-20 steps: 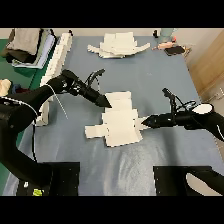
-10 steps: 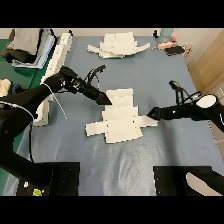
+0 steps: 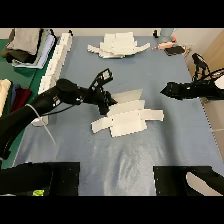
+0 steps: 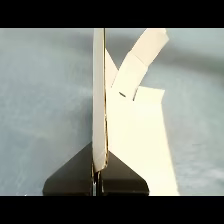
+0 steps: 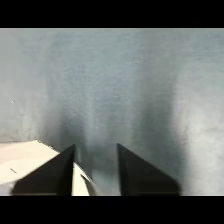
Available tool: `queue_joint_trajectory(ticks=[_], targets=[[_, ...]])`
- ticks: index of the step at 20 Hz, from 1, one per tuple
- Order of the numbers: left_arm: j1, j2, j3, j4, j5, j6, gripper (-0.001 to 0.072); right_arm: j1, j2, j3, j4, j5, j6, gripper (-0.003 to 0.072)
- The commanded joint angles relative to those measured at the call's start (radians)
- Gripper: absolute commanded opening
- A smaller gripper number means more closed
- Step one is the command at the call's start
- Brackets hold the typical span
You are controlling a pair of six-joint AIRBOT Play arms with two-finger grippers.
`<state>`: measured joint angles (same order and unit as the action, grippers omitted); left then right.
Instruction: Fold the box.
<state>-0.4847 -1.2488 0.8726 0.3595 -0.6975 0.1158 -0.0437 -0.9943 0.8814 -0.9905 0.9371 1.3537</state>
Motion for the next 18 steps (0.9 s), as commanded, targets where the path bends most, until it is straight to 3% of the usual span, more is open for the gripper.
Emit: queue_joint_trajectory(ticks=[1,2,8,14,18], targets=[[-0.048,0.059,-0.146,-0.101,0.174,0.255,0.0011,0.027,-0.002,0.014,0.047,-0.004,-0.010,0.0041],[-0.053,0.058,-0.171,-0.124,0.174,0.294,0.0011,0.040,-0.002,0.014,0.050,-0.004,-0.013,0.0001],[-0.062,0.058,-0.210,-0.177,0.210,0.361,0.0012,0.179,-0.003,-0.047,0.053,0.022,-0.011,0.0001],[-0.062,0.068,-0.209,-0.178,0.216,0.366,0.0014,0.228,-0.082,-0.237,0.042,-0.103,0.000,0.0001],[-0.064,0.124,-0.209,-0.180,0.161,0.365,0.0014,0.228,-0.168,-0.277,0.022,-0.164,-0.001,0.0000]])
